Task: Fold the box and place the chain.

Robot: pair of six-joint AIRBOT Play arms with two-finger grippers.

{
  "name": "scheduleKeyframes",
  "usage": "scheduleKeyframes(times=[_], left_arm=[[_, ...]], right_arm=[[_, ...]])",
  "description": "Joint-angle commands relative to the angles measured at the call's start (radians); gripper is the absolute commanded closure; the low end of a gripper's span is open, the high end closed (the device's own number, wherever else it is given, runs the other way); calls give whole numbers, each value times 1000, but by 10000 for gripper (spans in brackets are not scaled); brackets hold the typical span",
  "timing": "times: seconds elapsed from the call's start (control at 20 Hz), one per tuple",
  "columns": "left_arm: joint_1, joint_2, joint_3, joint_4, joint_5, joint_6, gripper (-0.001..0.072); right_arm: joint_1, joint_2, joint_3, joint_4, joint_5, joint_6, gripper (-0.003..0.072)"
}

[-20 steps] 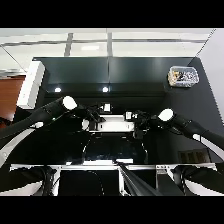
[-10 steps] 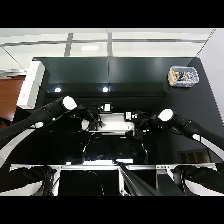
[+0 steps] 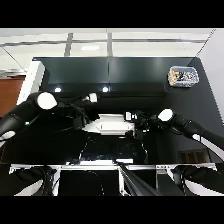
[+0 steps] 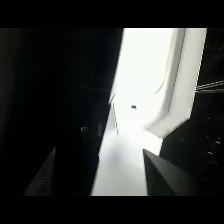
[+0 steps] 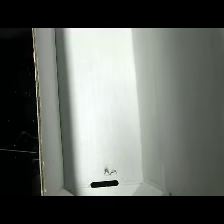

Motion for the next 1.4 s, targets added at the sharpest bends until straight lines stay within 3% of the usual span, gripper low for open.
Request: scheduleKeyframes(times=[0.0, 0.05, 0.1, 0.2, 0.4, 0.5, 0.6, 0.75, 1.05, 1.2, 1.35], left_arm=[[56, 66, -2, -21, -229, -290, 430], [63, 59, -13, -127, -298, -270, 639], [61, 51, -34, -240, -346, -241, 683], [35, 29, -98, -436, -295, -201, 683], [-15, -21, -142, -694, 106, -111, 683], [-18, -42, -140, -705, 316, -98, 683], [-17, -77, -127, -628, 406, -98, 683], [-13, -174, -89, -501, 311, -101, 683], [-13, -285, -72, -502, 238, -101, 682], [10, -271, -45, -460, 209, -100, 683], [88, -169, -5, -425, 202, -100, 684]], right_arm=[[1, -1, 1, -5, 15, -5, 281], [0, -1, 1, -5, 15, -5, 280], [0, -1, 1, -3, 14, -5, 280], [0, -1, 1, 0, 10, -5, 280], [0, -1, 1, 3, 5, -3, 280], [0, -1, 1, 3, 5, -3, 280], [0, -1, 1, 3, 5, -3, 280], [0, -1, 1, 3, 5, -3, 280], [0, -1, 1, 3, 5, -3, 280], [0, -1, 1, 3, 5, -3, 280], [0, -1, 1, 3, 5, -3, 280]])
